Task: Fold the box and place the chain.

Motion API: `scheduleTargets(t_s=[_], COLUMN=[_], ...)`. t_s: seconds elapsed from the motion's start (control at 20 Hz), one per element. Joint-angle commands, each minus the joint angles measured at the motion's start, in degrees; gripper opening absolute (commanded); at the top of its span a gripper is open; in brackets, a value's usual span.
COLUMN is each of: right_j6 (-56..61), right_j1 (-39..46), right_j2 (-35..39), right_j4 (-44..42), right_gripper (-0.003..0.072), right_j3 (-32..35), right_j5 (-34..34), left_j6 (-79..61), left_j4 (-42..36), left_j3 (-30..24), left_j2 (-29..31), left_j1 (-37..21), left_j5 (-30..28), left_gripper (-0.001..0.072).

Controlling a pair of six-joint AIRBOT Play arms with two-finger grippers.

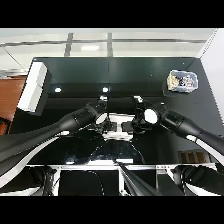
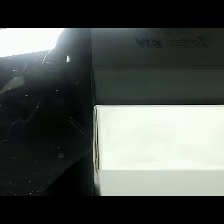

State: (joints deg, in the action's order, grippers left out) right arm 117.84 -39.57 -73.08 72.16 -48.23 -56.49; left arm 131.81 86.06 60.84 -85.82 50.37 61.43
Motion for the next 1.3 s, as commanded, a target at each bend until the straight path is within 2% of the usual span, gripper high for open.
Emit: scheduleTargets(t_s=[0.0,0.45,0.5,0.6,0.9,0.95,1.0,1.05,1.1,1.25], right_j6=[8.9,15.82,15.85,15.82,15.82,15.82,15.8,15.82,15.85,15.8], right_j1=[-2.56,-3.76,-3.76,-3.76,-3.76,-3.76,-3.76,-3.76,-3.76,-3.76], right_j2=[-2.23,-3.61,-3.61,-3.61,-3.61,-3.61,-3.61,-3.61,-3.61,-3.61], right_j4=[6.51,11.47,11.43,11.21,10.86,10.78,10.4,10.19,10.16,10.19], right_gripper=[0.026,0.0255,0.0226,0.0018,0.0024,0.0151,0.016,0.0154,0.0016,0.0015], right_j3=[-1.86,-2.08,-2.08,-2.08,-2.12,-2.12,-2.12,-2.12,-2.12,-2.12], right_j5=[-2.93,-6.14,-6.16,-5.95,-5.35,-4.83,-4.31,-3.89,-3.82,-3.89], left_j6=[0.0,0.0,0.0,0.0,0.0,0.0,0.0,0.0,0.0,0.0], left_j4=[0.0,0.0,0.0,0.0,0.0,0.0,0.0,0.0,0.0,0.0], left_j3=[0.04,0.04,0.04,0.04,0.04,0.04,0.04,0.04,0.04,0.04], left_j2=[-0.02,-0.02,-0.02,-0.02,-0.02,-0.02,-0.02,-0.02,-0.02,-0.02], left_j1=[0.0,0.0,0.0,0.0,0.0,0.0,0.0,0.0,0.0,0.0], left_j5=[0.15,0.15,0.15,0.15,0.15,0.15,0.17,0.17,0.15,0.13], left_gripper=[0.0024,0.0024,0.0024,0.0024,0.0024,0.0024,0.0024,0.0024,0.0024,0.0024])
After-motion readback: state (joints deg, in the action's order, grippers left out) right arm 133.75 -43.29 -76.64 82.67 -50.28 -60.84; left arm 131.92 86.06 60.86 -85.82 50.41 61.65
